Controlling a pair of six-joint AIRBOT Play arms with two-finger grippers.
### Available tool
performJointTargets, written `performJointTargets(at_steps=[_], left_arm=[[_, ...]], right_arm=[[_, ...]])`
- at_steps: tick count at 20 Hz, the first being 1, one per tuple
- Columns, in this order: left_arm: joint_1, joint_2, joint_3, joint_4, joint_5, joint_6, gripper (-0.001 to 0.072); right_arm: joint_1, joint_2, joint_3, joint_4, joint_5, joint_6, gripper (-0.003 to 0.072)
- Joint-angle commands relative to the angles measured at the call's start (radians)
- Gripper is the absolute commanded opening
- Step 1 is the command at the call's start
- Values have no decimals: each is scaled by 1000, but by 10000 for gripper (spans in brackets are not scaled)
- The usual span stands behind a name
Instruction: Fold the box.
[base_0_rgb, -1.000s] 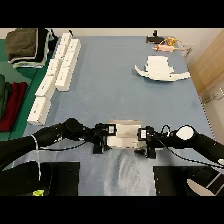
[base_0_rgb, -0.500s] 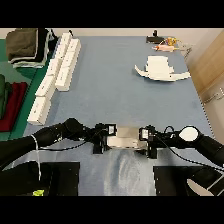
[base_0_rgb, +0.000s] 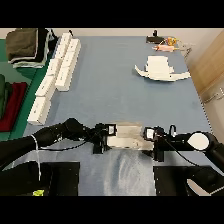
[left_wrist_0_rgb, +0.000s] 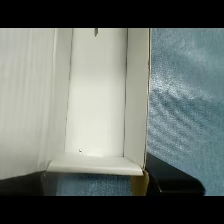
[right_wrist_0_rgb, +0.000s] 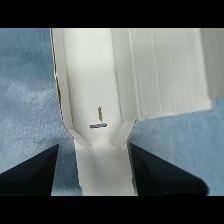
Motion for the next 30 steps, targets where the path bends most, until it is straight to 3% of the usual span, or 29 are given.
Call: performJointTargets(at_steps=[1, 3, 5, 9, 15, 16, 18, 19, 20, 22, 23, 27, 30], left_arm=[[0, 0, 1, 0, 1, 0, 477], [0, 0, 1, 0, 0, 0, 476], [0, 0, 1, 0, 0, 0, 477], [0, 0, 1, 0, 1, 0, 477], [0, 0, 1, 0, 0, 0, 476], [0, 0, 1, 0, 1, 0, 477], [0, 0, 1, 0, 0, 0, 477], [0, 0, 1, 0, 0, 0, 477], [0, 0, 1, 0, 0, 0, 477], [0, 0, 1, 0, 1, 0, 477], [0, 0, 1, 0, 0, 0, 477], [0, 0, 1, 0, 0, 0, 477], [0, 0, 1, 0, 0, 0, 477]], right_arm=[[0, 105, 0, 70, 57, 148, 714], [0, 137, 0, 212, 111, 233, 714], [0, 142, 0, 339, 114, 551, 712], [2, 130, 0, 371, 114, 1073, 712], [2, 82, 0, 407, 60, 1147, 685], [4, 55, 0, 460, 67, 1119, 598], [37, -2, 0, 541, 60, 1004, 555], [50, -33, 3, 559, 46, 963, 397], [52, -67, 11, 569, 35, 935, 181], [51, -146, 58, 591, 19, 822, 54], [51, -179, 91, 605, 11, 763, 11], [51, -292, 221, 542, -117, 707, 11], [51, -396, 274, 512, -135, 692, 11]])
